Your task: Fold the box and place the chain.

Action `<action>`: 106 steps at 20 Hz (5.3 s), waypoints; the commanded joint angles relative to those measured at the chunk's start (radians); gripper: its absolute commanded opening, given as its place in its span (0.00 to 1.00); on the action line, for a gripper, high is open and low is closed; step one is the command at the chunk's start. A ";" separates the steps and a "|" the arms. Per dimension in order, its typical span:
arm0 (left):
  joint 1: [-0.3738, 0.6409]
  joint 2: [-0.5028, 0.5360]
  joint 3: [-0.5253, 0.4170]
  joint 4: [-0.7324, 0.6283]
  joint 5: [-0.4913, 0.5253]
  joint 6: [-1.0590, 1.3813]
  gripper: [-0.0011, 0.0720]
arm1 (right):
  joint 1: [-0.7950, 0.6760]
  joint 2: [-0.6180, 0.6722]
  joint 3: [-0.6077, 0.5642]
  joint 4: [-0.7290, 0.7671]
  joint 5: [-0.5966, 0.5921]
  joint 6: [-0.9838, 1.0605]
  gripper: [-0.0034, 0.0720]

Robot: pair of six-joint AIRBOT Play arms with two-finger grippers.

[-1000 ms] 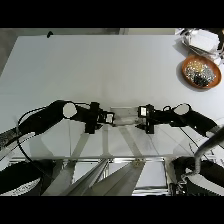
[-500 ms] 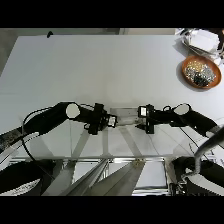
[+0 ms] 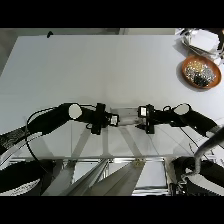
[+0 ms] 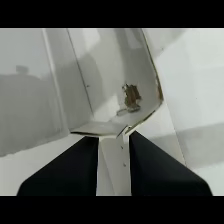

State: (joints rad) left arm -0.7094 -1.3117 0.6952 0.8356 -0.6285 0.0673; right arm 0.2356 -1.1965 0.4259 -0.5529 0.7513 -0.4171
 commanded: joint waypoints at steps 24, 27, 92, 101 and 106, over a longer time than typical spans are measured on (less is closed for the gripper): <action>-0.078 -0.029 0.000 -0.146 0.139 -0.019 0.56 | 0.000 0.001 0.000 0.000 0.000 0.000 0.49; -0.063 0.037 0.000 -0.125 0.119 -0.100 0.56 | 0.000 0.001 0.000 0.000 0.000 0.000 0.49; 0.089 0.066 -0.070 -0.319 -0.039 -1.087 0.47 | 0.000 0.001 0.000 0.000 0.000 0.000 0.49; 0.026 0.046 0.058 0.047 -0.052 -1.555 0.47 | 0.000 0.001 0.000 0.000 -0.001 0.000 0.49; -0.036 -0.038 0.182 0.201 -0.177 -1.771 0.47 | 0.000 0.001 0.000 0.000 -0.002 0.000 0.49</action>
State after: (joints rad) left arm -0.7136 -1.3090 0.8143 0.9241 -0.7353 -1.5505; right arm 0.2356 -1.1965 0.4259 -0.5529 0.7502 -0.4171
